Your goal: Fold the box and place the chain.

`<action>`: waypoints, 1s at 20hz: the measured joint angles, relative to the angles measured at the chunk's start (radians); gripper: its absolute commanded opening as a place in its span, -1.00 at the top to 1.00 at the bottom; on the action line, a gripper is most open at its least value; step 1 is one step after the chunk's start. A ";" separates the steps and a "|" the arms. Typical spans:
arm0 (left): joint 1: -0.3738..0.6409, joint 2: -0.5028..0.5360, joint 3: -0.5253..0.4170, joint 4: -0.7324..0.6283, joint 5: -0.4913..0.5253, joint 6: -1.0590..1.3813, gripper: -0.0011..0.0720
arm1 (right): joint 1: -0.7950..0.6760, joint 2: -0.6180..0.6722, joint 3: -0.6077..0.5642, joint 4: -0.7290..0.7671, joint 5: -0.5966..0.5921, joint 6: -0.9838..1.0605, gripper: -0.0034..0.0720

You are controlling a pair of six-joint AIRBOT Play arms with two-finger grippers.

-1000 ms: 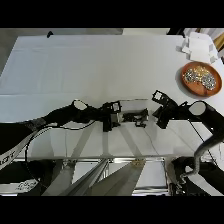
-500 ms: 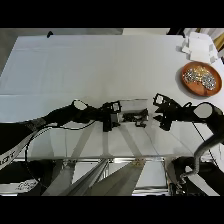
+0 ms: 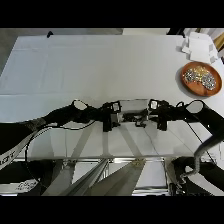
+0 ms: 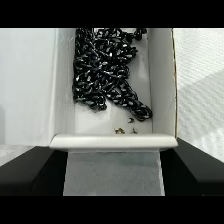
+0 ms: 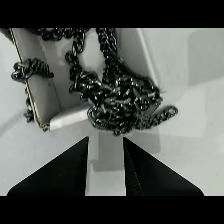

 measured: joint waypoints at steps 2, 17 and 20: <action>0.000 0.000 0.000 0.000 0.000 0.000 0.28 | 0.000 -0.007 0.000 0.038 -0.010 -0.036 0.35; 0.000 0.000 0.000 0.000 0.000 0.000 0.28 | 0.000 -0.019 0.000 -0.071 -0.018 0.004 0.89; 0.000 0.000 0.000 0.000 0.000 0.000 0.28 | 0.000 0.005 0.000 -0.146 -0.018 0.066 0.89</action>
